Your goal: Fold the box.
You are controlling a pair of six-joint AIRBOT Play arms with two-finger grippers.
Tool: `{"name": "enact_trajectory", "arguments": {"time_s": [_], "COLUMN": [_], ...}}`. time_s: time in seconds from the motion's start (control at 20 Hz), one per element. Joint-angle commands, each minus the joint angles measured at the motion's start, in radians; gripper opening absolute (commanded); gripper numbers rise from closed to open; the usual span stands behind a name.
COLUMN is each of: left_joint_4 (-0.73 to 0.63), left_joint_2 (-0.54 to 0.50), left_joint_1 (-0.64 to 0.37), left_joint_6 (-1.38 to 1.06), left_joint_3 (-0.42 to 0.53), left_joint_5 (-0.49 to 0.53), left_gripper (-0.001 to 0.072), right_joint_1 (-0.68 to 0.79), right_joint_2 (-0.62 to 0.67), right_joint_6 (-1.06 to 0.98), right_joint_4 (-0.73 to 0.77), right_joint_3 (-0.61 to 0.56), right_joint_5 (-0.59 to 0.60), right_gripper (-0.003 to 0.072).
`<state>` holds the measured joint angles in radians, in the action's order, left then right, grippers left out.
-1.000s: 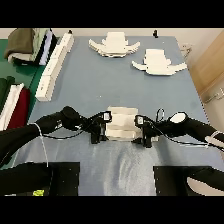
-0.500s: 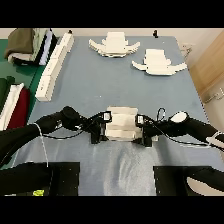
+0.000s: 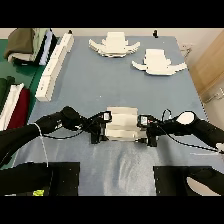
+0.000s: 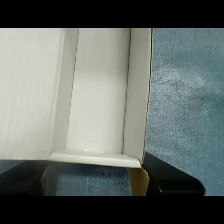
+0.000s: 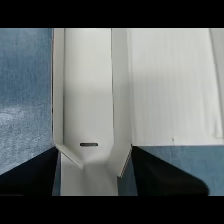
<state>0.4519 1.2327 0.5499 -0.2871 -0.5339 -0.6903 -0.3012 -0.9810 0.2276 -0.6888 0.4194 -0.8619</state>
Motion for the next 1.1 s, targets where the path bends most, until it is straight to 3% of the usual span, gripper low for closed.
{"name": "enact_trajectory", "arguments": {"time_s": [0.0, 0.35, 0.5, 0.75, 0.95, 1.05], "left_joint_4": [0.000, 0.000, 0.000, 0.000, 0.000, 0.000], "left_joint_2": [0.000, 0.000, 0.000, 0.000, 0.000, 0.000], "left_joint_1": [-0.001, -0.001, -0.001, -0.001, -0.001, -0.001], "left_joint_6": [0.000, 0.000, 0.000, 0.000, 0.000, 0.000], "left_joint_3": [-0.001, -0.001, -0.001, -0.001, -0.001, -0.001], "left_joint_5": [0.000, 0.000, 0.000, 0.000, 0.001, 0.001], "left_gripper": [0.0455, 0.0455, 0.0455, 0.0455, 0.0454, 0.0454], "right_joint_1": [0.002, 0.001, 0.000, 0.000, 0.000, 0.000], "right_joint_2": [0.050, 0.191, 0.224, 0.226, 0.226, 0.226], "right_joint_6": [-0.129, -0.468, -0.714, -0.747, -1.104, -1.155], "right_joint_4": [-0.103, -0.145, -0.072, -0.052, 0.121, 0.234], "right_joint_3": [0.001, 0.001, 0.001, 0.001, 0.001, 0.001], "right_joint_5": [-0.024, -0.100, -0.238, -0.265, -0.256, -0.255], "right_gripper": [0.0718, 0.0717, 0.0714, 0.0713, 0.0713, 0.0713]}}
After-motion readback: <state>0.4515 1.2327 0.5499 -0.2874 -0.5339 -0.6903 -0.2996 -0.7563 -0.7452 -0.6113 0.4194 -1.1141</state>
